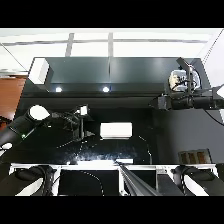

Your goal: Fold the box and place the chain.

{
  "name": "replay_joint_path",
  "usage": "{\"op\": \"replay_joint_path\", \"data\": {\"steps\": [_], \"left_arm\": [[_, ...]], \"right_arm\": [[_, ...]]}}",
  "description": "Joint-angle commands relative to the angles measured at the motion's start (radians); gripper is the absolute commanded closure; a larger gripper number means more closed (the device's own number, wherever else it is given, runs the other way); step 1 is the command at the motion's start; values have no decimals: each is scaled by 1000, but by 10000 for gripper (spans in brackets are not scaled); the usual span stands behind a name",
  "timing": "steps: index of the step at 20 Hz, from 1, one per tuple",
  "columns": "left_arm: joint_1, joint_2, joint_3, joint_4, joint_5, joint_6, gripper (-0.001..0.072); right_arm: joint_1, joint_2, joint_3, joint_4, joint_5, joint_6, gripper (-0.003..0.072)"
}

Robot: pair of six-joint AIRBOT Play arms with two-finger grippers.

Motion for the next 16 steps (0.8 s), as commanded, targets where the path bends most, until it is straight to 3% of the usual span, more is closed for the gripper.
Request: {"op": "replay_joint_path", "data": {"steps": [1, 5, 8, 16], "left_arm": [[-85, -5, 60, 24, 30, -106, 2], [-193, -54, 154, 19, 106, -161, 2], [-234, -136, 198, 21, 104, -207, 2], [-259, -234, 247, 47, 104, -222, 3]], "right_arm": [[-3, 2, 1, -18, -17, 0, 646], [-3, 1, 1, -27, -18, 0, 647], [-3, 2, 1, -27, -28, 0, 647], [-3, 2, 1, -28, -37, 0, 647]]}}
